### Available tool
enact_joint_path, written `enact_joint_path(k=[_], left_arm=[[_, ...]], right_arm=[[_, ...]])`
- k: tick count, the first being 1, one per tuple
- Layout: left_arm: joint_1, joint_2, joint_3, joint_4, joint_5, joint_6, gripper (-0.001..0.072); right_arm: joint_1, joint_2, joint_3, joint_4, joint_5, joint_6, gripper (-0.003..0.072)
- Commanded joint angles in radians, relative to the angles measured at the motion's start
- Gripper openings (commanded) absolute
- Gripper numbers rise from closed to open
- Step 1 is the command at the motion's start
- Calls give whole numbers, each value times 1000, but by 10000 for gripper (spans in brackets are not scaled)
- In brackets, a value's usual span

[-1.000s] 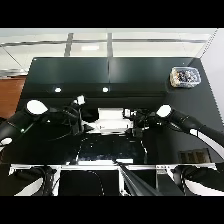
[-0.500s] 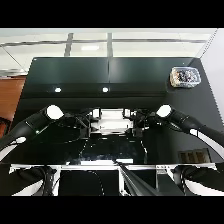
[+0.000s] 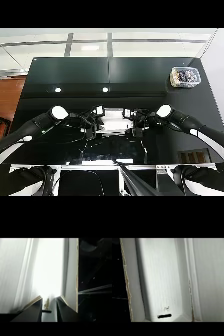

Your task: Fold the box and place the chain.

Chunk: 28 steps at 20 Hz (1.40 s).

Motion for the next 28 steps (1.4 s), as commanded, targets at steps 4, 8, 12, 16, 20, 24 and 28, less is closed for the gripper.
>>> enact_joint_path(k=[4, 8, 12, 16, 20, 24, 28], left_arm=[[-18, -36, 1, -55, 17, -5, 79], [-14, -19, 1, -25, 10, -32, 179], [31, 142, 15, 184, -97, -205, 24], [190, 357, 16, 415, -341, -450, 24], [373, 364, -91, 445, -281, -985, 25], [529, 148, -160, 172, -333, -1181, 24], [495, -47, -153, -86, -295, -1030, 23]], right_arm=[[1, -1, 0, 2, 0, 2, 227], [1, -1, 0, 2, 0, 2, 227], [1, -1, 0, 2, 0, 2, 227], [1, -1, 0, 2, 0, 2, 227], [1, -1, 0, 2, 0, 2, 227], [1, -1, 0, 2, 0, 2, 227], [1, -1, 0, 2, 0, 2, 227]])
